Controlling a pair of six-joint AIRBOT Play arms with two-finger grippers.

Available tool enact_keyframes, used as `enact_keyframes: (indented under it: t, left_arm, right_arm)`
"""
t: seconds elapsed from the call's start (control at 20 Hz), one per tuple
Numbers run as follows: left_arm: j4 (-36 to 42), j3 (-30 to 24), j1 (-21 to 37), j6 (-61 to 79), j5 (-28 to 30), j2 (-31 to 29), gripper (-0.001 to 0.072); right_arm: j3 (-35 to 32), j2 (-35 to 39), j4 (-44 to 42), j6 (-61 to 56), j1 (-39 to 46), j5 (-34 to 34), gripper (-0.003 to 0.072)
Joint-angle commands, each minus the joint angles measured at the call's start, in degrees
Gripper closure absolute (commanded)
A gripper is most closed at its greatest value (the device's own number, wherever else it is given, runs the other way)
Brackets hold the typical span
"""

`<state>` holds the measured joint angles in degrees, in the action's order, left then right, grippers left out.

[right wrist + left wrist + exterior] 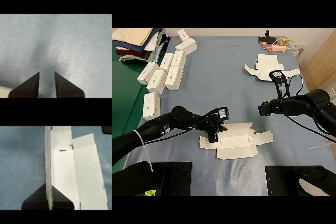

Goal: Fold the box.

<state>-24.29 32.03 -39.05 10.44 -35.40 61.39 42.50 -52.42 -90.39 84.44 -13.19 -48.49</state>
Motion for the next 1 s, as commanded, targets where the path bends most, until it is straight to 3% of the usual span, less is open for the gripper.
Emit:
enact_keyframes:
  t: [0.0, 0.25, 0.45, 0.95]
  left_arm:
    - [0.0, -0.07, -0.04, 4.52, 1.18, -1.86, 0.0702]
    - [0.11, -0.7, -0.11, 9.53, 3.91, -4.68, 0.0703]
    - [2.95, -2.84, -1.66, 10.16, 11.52, -4.61, 0.0703]
    - [6.54, -5.73, -1.95, 12.92, 8.68, -4.61, 0.0703]
  right_arm:
    - [0.04, -0.04, -0.07, -0.07, -0.02, 0.02, 0.0383]
    - [0.04, -0.04, -0.07, -0.7, -0.04, 0.09, 0.0383]
    - [0.04, -0.02, -0.09, -1.14, -0.04, 0.04, 0.0383]
    - [0.04, -0.02, -0.07, -1.14, -0.04, 0.04, 0.0383]
